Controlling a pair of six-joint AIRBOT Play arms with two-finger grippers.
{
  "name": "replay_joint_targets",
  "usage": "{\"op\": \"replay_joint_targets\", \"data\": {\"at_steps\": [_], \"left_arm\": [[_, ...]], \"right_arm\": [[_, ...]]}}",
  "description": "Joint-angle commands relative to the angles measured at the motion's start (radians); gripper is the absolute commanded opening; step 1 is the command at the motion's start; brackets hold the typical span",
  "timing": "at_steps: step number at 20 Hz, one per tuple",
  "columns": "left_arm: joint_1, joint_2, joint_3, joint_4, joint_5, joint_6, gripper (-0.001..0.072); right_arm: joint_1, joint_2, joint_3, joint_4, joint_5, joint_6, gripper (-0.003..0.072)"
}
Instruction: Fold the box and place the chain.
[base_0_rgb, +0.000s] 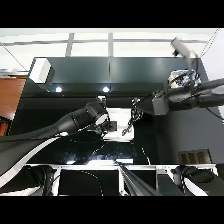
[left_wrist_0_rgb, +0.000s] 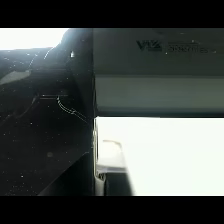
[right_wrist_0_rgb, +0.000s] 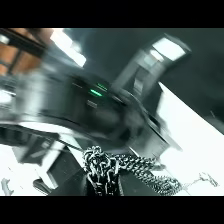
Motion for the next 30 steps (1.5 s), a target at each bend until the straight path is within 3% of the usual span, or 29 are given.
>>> {"op": "replay_joint_targets", "data": {"at_steps": [1, 4, 7, 16, 17, 18, 19, 21, 26, 30], "left_arm": [[0.0, 0.0, 0.0, 0.001, 0.002, 0.0, 0.0027], [0.0, 0.0, 0.0, 0.0, 0.001, 0.0, 0.0026], [0.0, 0.0, 0.0, 0.0, -0.001, 0.007, 0.0029], [0.0, 0.0, 0.002, 0.0, 0.0, 0.007, 0.0029], [0.0, 0.0, 0.002, 0.001, 0.003, 0.006, 0.0028], [0.0, 0.0, 0.002, 0.001, 0.005, 0.006, 0.0028], [0.0, 0.0, 0.002, 0.0, 0.005, 0.006, 0.0028], [0.0, 0.0, 0.002, 0.0, 0.005, 0.006, 0.0029], [0.0, 0.0, 0.002, 0.0, 0.031, 0.002, 0.0029], [0.0, 0.0, 0.002, -0.004, 0.019, 0.0, 0.0028]], "right_arm": [[0.027, -0.01, -0.124, -0.044, -0.066, 0.006, 0.0004], [0.109, -0.038, -0.211, -0.08, -0.15, 0.006, 0.0005], [0.122, -0.079, -0.217, -0.172, -0.159, 0.008, 0.0008], [0.123, -0.147, -0.217, -0.142, -0.195, 0.011, 0.0012], [0.123, -0.147, -0.217, -0.142, -0.198, 0.011, 0.0042], [0.123, -0.147, -0.217, -0.142, -0.197, 0.011, 0.022], [0.122, -0.147, -0.217, -0.146, -0.194, 0.011, 0.0296], [0.112, -0.145, -0.216, -0.153, -0.182, 0.01, 0.0296], [-0.066, -0.105, -0.158, -0.216, 0.011, -0.011, 0.0295], [-0.285, -0.002, -0.156, -0.349, -0.006, -0.017, 0.0295]]}}
